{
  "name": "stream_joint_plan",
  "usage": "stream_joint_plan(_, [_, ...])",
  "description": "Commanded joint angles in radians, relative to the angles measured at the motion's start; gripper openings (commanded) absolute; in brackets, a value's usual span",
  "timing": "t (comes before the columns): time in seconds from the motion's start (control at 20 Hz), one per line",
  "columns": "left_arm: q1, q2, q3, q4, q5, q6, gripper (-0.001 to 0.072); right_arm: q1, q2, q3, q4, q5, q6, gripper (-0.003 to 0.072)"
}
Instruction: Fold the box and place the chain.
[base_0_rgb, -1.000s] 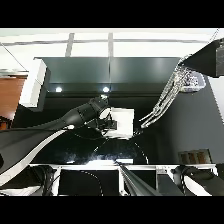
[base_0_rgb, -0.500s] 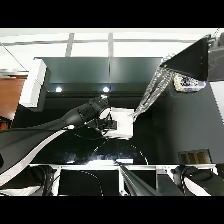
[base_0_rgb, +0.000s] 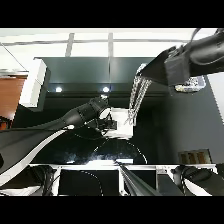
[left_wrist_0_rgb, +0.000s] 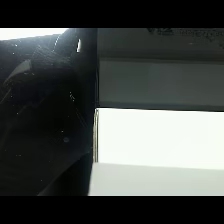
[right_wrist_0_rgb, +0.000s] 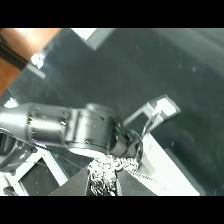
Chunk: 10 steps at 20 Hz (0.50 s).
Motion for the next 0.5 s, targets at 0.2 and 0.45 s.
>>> stream_joint_plan(0.2, [0.0,-0.001,0.0,0.001,-0.003,0.0,0.0031,0.05,-0.005,-0.245,0.002,-0.097,0.007,0.0005])
stream_joint_plan(0.45, [0.0,-0.001,0.0,0.001,-0.003,0.0,0.0031,0.098,-0.005,-0.445,0.019,-0.2,0.012,0.0005])
